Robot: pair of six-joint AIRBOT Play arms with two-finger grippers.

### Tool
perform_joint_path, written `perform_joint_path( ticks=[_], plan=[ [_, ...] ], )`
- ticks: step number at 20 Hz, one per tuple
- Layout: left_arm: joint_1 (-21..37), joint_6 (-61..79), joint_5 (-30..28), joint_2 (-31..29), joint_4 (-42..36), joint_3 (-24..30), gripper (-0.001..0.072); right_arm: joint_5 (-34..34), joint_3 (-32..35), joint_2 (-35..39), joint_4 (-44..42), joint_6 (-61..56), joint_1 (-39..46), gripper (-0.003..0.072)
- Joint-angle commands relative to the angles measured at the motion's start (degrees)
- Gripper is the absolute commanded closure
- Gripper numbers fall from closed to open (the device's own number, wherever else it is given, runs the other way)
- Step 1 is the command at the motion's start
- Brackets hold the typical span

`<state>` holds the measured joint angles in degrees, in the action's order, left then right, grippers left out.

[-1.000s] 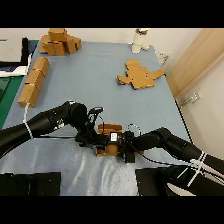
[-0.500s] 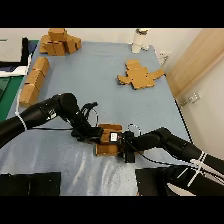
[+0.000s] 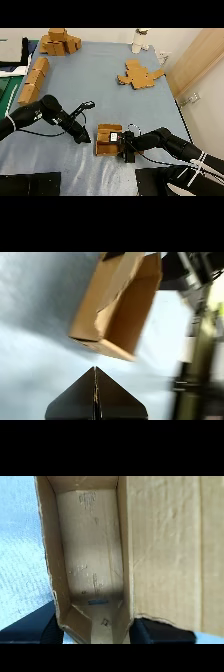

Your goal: Fold the box.

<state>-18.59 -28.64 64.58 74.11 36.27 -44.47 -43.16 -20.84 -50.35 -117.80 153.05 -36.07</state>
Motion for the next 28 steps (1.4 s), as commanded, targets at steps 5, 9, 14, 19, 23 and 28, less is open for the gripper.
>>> perform_joint_path(
  ticks=[5, 9, 14, 19, 23, 28],
  plan=[
    [-1.49, 51.08, -18.47, -13.94, -15.74, 18.82, 0.0117, 0.0, -0.04, 0.0, 0.15, 0.0, 0.0, 0.0244],
    [-4.61, 53.11, -22.03, -15.93, -21.7, 24.09, 0.0014, 0.0, -0.04, 0.0, 0.15, 0.0, 0.0, 0.0244],
    [-9.81, 52.5, -29.05, -13.66, -22.25, 24.04, 0.0014, 0.02, -0.04, 0.0, 0.17, 0.0, 0.0, 0.0244],
    [-10.8, 49.53, -29.55, -11.89, -22.56, 22.32, 0.0014, 0.02, -0.04, 0.0, 0.2, 0.0, 0.0, 0.0244],
    [-11.89, 48.26, -29.07, -10.82, -22.51, 21.29, 0.0014, 0.02, -0.04, 0.0, 0.17, 0.0, 0.0, 0.0244],
    [-13.99, 46.1, -29.24, -7.93, -21.35, 18.49, 0.0014, 0.02, -0.04, 0.0, 0.2, 0.0, 0.0, 0.0244]
  ],
)
